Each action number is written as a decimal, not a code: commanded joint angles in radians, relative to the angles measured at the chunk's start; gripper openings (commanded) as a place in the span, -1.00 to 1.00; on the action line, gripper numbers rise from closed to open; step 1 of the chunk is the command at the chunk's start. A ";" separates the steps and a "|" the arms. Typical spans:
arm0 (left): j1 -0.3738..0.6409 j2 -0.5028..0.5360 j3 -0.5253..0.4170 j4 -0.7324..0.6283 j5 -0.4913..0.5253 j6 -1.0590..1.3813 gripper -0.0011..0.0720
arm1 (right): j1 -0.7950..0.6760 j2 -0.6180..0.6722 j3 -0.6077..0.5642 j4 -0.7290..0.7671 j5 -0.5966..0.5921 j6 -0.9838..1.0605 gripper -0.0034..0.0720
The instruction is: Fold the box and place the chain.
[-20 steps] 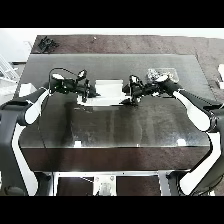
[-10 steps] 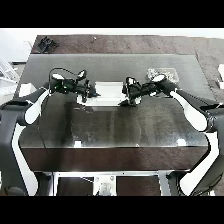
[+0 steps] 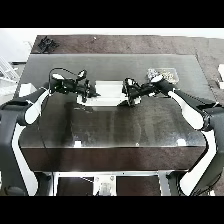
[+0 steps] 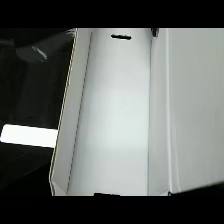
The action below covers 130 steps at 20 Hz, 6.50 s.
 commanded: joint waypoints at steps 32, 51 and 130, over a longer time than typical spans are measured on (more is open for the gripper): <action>0.000 0.000 0.000 -0.001 0.002 0.001 -0.91 | 0.000 -0.016 0.002 0.002 -0.003 0.019 0.67; 0.000 0.000 0.000 -0.027 0.010 0.001 -0.90 | 0.000 -0.016 0.002 0.003 -0.003 0.019 0.67; -0.099 0.232 -0.189 -0.018 0.451 -0.077 -0.92 | 0.000 -0.016 0.002 0.003 -0.003 0.019 0.67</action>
